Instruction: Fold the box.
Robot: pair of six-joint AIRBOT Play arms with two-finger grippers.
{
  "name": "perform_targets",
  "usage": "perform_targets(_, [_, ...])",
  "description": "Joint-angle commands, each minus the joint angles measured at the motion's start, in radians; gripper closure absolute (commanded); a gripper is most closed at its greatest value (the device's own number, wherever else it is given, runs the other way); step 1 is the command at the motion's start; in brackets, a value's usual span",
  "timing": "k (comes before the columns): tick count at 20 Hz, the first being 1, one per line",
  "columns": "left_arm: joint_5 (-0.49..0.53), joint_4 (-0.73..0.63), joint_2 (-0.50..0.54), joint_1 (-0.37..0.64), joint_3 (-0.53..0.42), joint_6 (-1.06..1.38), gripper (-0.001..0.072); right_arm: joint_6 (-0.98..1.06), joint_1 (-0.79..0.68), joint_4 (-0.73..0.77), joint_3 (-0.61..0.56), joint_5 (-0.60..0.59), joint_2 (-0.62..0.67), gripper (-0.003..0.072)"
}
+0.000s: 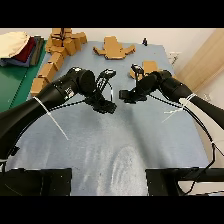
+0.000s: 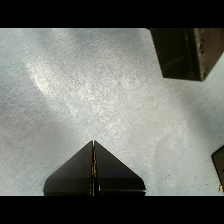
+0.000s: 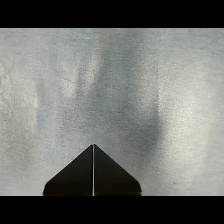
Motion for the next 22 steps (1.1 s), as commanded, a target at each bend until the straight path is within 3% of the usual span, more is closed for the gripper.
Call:
perform_targets(1, [0.000, -0.001, 0.000, 0.002, 0.000, 0.000, 0.0698, 0.000, -0.001, -0.004, 0.001, 0.000, 0.000, 0.0679])
perform_targets(11, [0.000, -0.002, 0.000, 0.000, 0.000, 0.000, 0.0698, 0.000, 0.000, -0.003, 0.001, 0.000, 0.000, 0.0679])
perform_targets(16, [0.002, -0.001, 0.000, 0.000, 0.000, 0.000, 0.0697, 0.102, 0.000, 0.084, 0.001, 0.082, 0.000, 0.0678])
perform_targets(20, [0.085, -0.001, 0.000, 0.000, 0.000, 0.000, 0.0698, 0.129, -0.056, 0.040, 0.019, 0.142, -0.004, 0.0677])
perform_targets(21, [0.085, -0.001, -0.001, 0.000, 0.000, 0.000, 0.0698, 0.128, -0.114, 0.014, 0.051, 0.127, -0.012, 0.0602])
perform_targets(22, [0.087, -0.001, -0.001, 0.000, 0.000, 0.000, 0.0697, 0.127, -0.198, -0.005, 0.088, 0.100, -0.020, 0.0479])
